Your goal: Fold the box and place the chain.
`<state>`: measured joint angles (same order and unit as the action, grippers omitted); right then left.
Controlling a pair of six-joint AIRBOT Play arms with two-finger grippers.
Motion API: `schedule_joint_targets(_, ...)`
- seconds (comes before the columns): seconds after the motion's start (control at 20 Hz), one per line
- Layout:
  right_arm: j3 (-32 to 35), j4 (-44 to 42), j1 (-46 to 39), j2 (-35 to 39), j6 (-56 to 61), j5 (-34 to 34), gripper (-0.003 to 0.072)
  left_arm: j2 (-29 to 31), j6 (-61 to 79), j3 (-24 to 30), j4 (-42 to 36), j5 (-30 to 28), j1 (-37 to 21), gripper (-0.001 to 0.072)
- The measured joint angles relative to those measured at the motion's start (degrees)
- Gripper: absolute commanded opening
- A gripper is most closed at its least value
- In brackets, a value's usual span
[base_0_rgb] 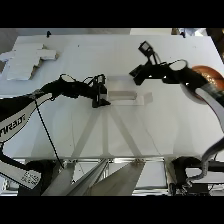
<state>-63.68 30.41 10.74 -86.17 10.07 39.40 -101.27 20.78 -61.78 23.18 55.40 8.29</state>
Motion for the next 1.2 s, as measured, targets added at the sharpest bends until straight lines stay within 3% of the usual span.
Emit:
schedule_joint_targets(0.15,0.0,8.83,-2.89,3.72,-0.02,5.75,0.0037,0.0,-0.02,0.0,0.0,0.02,0.0,0.0501)
schedule_joint_targets(0.25,0.07,15.87,-4.28,4.76,-0.02,10.1,0.0385,0.0,-0.02,0.0,0.0,0.04,0.0,0.0501)
schedule_joint_targets(0.3,0.11,19.02,-4.68,4.98,-0.26,11.85,0.0406,0.0,-0.02,0.0,0.0,0.04,0.0,0.0501)
schedule_joint_targets(0.55,0.17,26.58,-4.9,3.63,-5.33,15.74,0.0411,0.0,-0.07,0.0,0.0,0.09,0.0,0.0501)
schedule_joint_targets(0.9,0.17,26.23,-1.18,-2.23,-13.46,17.57,0.0408,0.0,-0.07,0.0,0.0,0.09,0.0,0.0501)
schedule_joint_targets(1.05,0.17,25.2,0.33,-3.5,-14.97,17.97,0.0322,0.0,-0.09,0.0,0.0,0.09,0.0,0.0501)
schedule_joint_targets(1.2,0.17,24.35,1.03,-4.04,-15.72,18.23,0.0285,0.0,-0.07,0.0,0.0,0.09,0.0,0.0501)
